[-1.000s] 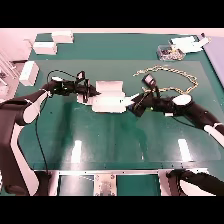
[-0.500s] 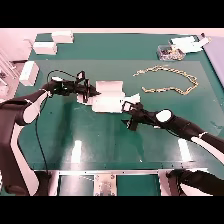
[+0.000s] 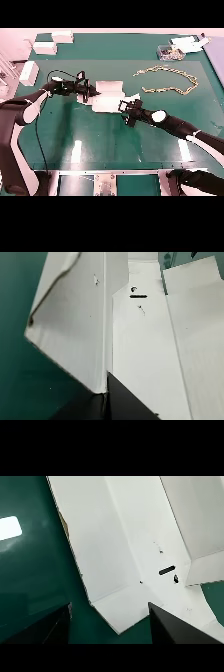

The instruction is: Fold the box and place the chain.

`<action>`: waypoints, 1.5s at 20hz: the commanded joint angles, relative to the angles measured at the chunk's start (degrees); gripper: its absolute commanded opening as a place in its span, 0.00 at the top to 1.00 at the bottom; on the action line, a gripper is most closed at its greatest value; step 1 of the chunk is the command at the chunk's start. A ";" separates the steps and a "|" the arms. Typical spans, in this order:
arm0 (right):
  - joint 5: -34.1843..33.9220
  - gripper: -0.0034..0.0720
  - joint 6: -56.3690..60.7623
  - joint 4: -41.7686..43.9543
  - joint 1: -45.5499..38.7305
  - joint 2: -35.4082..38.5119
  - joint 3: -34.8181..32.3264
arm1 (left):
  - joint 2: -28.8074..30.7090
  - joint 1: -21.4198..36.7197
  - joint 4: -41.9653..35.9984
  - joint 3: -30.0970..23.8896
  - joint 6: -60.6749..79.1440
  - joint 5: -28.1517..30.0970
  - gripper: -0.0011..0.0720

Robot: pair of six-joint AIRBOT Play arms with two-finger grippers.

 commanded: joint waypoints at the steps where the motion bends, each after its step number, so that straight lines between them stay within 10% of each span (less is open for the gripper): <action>1: -0.55 0.19 -0.13 0.72 0.09 -3.21 2.19 | 0.02 0.00 -0.02 0.02 0.02 0.00 0.96; 18: 1.27 0.11 -3.23 1.77 -2.10 -4.28 8.66 | 0.04 0.00 0.15 0.02 0.00 -0.55 0.96; 30: 17.46 0.03 -16.72 10.91 -11.13 -10.49 15.08 | 0.04 0.00 0.20 0.02 0.00 -0.48 0.96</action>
